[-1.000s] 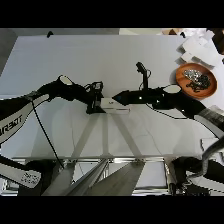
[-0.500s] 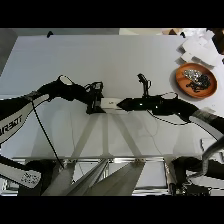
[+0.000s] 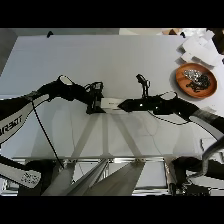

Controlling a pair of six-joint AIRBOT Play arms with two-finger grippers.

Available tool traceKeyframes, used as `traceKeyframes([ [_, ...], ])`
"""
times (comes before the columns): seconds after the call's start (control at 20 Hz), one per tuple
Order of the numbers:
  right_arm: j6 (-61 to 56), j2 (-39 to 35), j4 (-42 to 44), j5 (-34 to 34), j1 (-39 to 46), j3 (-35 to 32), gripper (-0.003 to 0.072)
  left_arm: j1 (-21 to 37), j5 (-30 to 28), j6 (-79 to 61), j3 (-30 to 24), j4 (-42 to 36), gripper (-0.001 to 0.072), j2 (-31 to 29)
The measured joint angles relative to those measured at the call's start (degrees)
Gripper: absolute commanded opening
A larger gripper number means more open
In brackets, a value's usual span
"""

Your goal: Fold the box and place the chain.

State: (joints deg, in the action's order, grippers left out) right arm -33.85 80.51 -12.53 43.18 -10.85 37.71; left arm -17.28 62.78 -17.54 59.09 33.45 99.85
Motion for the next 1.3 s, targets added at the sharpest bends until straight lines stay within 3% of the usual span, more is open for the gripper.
traceKeyframes([
  [0.2, 0.0, -5.16, -0.39, 3.98, 1.42, 1.77, 0.0011, 0.0, 0.04, 0.24, 0.0, -0.11, 0.0211, 0.0],
  [0.4, -1.38, -14.36, -3.17, 12.02, 7.93, 2.64, 0.0011, 0.0, 0.04, 0.11, 0.0, -0.07, 0.0211, 0.0],
  [0.55, -6.69, -21.27, -12.11, 19.37, 14.32, 2.8, 0.0012, 0.0, 0.02, 0.02, 0.0, -0.04, 0.0211, 0.0],
  [0.75, -16.48, -27.71, -33.53, 28.15, 20.92, 2.89, 0.0012, 0.0, 0.02, 0.0, 0.0, -0.04, 0.0211, 0.0],
  [0.9, -25.07, -29.59, -52.06, 28.02, 22.82, 2.91, 0.0012, 0.0, 0.02, 0.0, 0.0, -0.02, 0.0211, 0.0],
  [1.05, -33.75, -30.34, -66.71, 23.76, 23.54, 2.89, 0.0012, 0.0, 0.02, 0.0, 0.0, -0.02, 0.0211, 0.0],
  [1.3, -40.54, -30.71, -75.49, 18.18, 23.87, 2.89, 0.0012, 0.0, 0.02, 0.0, 0.0, -0.02, 0.0203, 0.0],
])
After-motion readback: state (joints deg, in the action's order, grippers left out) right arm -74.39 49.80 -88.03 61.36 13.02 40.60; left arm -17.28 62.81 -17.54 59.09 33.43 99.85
